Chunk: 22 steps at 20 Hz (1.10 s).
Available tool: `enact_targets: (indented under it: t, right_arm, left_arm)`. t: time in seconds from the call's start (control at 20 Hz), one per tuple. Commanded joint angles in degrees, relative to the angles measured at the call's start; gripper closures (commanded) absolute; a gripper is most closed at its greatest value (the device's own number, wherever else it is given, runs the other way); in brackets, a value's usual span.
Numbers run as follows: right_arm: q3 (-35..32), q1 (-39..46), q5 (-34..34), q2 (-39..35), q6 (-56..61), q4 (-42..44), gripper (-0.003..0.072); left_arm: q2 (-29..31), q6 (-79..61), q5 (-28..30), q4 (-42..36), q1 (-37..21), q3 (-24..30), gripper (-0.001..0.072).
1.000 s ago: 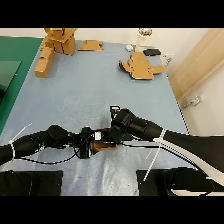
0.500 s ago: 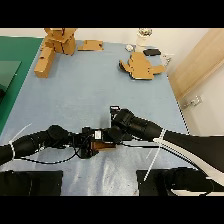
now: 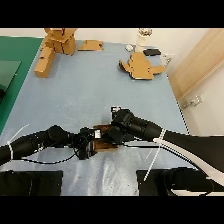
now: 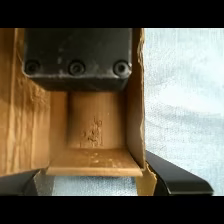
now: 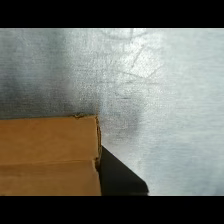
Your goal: Fold the box.
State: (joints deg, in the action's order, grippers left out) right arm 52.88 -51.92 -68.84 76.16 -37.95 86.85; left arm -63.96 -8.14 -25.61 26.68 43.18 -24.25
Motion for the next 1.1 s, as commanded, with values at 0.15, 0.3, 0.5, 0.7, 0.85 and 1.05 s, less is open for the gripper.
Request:
enact_targets:
  t: [0.15, 0.3, 0.5, 0.7, 0.85, 1.05]
  right_arm:
    - [0.0, 0.0, 0.0, 0.0, 0.6, -0.5, 0.0681]
    - [0.0, 0.0, 0.0, 0.0, 0.6, -0.5, 0.0681]
    - [0.0, 0.0, 1.1, 0.0, 0.5, -0.4, 0.0623]
    - [0.0, 0.0, 0.9, 0.0, 0.5, -0.2, 0.0438]
    - [0.0, 0.0, 0.9, 0.0, 0.5, 0.3, 0.0509]
    - [0.0, 0.0, 0.9, 0.0, 0.1, 1.0, 0.0682]
  left_arm:
    - [-0.6, 2.0, 0.2, 2.2, 0.1, 0.0, 0.0013]
    - [-0.9, 2.0, 1.2, 1.5, 0.1, 0.0, 0.0171]
    - [-0.9, 1.9, 1.2, 1.5, 0.1, 0.0, 0.0172]
    - [-0.9, 2.0, 1.2, 1.6, 0.1, 0.0, 0.0172]
    - [-0.9, 1.9, 1.2, 1.6, 0.1, 0.0, 0.0171]
    - [-0.9, 1.9, 1.2, 1.6, 0.1, 0.0, 0.0171]
